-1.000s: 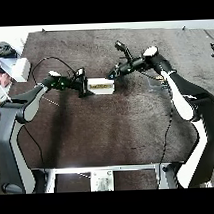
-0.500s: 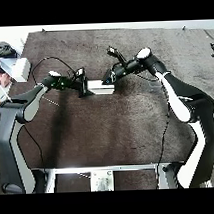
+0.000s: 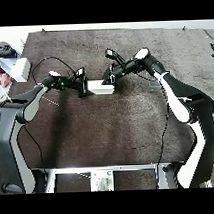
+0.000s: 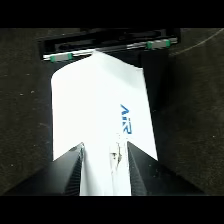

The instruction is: Fold the box and place the chain.

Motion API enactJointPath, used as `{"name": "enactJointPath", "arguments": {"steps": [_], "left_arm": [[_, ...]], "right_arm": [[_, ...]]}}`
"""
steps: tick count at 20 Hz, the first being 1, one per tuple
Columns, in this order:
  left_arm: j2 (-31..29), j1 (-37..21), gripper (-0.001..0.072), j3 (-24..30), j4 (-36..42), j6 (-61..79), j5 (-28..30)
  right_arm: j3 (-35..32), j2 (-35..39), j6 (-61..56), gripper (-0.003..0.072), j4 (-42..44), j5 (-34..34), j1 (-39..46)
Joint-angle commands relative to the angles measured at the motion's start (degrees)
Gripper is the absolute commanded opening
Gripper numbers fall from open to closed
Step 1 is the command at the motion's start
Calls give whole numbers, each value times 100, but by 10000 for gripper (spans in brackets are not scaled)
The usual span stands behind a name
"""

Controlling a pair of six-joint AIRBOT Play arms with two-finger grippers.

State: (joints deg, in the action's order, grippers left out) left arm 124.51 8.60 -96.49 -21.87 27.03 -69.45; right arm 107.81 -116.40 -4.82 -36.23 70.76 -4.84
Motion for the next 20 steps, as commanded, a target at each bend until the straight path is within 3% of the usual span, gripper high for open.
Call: {"name": "enactJointPath", "arguments": {"steps": [1,8,20], "left_arm": [[2,0,345,0,0,2,2],[2,0,346,0,0,2,0],[2,0,345,0,0,2,0]], "right_arm": [[4,-2,81,347,0,22,-15],[2,-7,199,347,-7,35,-83],[4,4,376,347,-354,-549,-133]]}}
